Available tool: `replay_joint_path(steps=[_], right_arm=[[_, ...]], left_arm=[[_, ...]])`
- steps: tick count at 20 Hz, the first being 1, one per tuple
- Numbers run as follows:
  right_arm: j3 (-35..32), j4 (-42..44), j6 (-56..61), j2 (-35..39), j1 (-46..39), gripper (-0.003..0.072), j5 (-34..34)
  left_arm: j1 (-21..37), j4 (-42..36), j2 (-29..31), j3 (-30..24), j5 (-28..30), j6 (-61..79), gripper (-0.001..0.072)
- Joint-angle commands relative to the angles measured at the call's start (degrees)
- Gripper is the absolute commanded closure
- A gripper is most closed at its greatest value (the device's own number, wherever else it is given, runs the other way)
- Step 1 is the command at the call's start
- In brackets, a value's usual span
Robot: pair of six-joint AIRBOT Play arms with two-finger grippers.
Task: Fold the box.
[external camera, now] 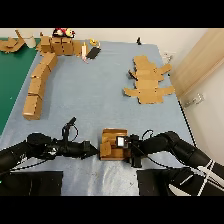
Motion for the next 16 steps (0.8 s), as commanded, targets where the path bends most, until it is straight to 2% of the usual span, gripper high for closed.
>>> replay_joint_path(steps=[1,3,5,12,16], right_arm=[[0.0,0.0,0.02,0.02,0.02,0.0229,0.02],[0.0,0.0,0.02,0.02,0.02,0.0229,0.02],[0.0,0.0,0.02,0.02,0.02,0.0229,0.02],[0.0,0.0,0.02,0.02,0.02,0.0229,0.02],[0.0,0.0,0.02,0.0,0.02,0.0229,0.0]], left_arm=[[0.0,0.2,-0.02,0.04,1.01,0.2,0.0696],[0.0,0.28,-0.02,0.04,1.14,0.22,0.0695],[0.0,0.35,-0.02,0.04,1.62,0.2,0.0432],[-0.07,0.68,-0.02,0.04,1.95,0.83,0.0431],[-0.2,-1.62,-0.04,0.07,2.73,1.88,0.0428]])
